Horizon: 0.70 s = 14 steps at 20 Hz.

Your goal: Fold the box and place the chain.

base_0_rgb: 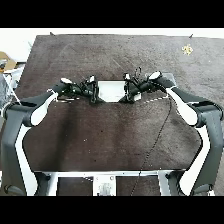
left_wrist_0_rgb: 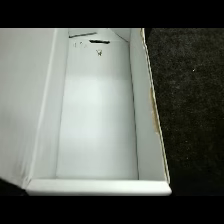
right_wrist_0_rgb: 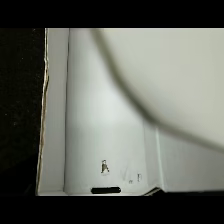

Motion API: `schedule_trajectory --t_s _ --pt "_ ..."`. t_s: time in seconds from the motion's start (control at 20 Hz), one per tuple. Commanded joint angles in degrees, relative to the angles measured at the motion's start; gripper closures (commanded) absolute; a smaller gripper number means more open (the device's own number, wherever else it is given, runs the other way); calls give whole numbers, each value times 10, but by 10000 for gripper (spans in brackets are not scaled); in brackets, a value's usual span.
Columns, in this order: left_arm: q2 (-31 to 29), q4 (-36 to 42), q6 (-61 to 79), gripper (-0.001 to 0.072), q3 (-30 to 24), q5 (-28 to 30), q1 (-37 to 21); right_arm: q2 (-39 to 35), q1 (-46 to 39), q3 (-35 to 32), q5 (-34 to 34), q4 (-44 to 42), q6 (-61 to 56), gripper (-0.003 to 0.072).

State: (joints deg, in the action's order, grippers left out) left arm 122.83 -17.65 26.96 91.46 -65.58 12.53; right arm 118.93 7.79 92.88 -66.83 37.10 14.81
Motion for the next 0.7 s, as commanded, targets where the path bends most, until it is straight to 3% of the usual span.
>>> schedule_trajectory --t_s 0.0,0.5,0.55,0.6,0.65 --pt "0 1 -1 648 0 1 0 0 0 0 0 0 0 178" --pt "0 1 -1 648 0 1 0 -3 -2 1 -15 -17 0 176" --pt "0 1 -1 648 0 1 0 -9 -3 1 -14 -12 -3 162" --pt "0 1 -1 649 0 1 0 -15 -3 1 -9 -6 -19 39" --pt "0 1 -1 648 0 0 0 -23 -2 1 -2 5 -43 0"
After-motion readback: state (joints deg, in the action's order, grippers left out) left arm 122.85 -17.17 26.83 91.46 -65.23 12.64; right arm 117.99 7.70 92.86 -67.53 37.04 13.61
